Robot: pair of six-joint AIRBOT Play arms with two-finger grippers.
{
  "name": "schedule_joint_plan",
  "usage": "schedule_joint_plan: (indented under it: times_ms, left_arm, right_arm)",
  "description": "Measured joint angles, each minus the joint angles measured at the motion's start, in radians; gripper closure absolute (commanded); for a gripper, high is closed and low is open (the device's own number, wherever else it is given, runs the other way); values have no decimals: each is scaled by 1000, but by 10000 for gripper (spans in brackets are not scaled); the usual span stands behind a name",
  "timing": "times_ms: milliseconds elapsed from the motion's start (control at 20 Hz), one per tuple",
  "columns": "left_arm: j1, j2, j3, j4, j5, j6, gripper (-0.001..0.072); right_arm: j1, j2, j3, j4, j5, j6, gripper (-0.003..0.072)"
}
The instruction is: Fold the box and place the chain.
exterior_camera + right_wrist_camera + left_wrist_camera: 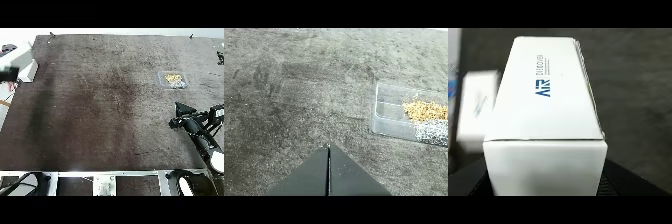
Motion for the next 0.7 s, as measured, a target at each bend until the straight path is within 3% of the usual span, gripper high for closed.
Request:
schedule_joint_plan:
  times_ms: [150, 300, 450, 700]
  left_arm:
    - [108, 53, -141, 54, 12, -56, 706]
    - [149, 60, -208, 137, 44, -106, 706]
    - [166, 23, -225, 194, 91, -152, 706]
    - [174, -126, -165, 230, 44, -132, 706]
  right_arm:
    - [0, 0, 0, 0, 0, 0, 676]
    - [0, 0, 0, 0, 0, 0, 676]
    - [0, 0, 0, 0, 0, 0, 676]
    - [0, 0, 0, 0, 0, 0, 676]
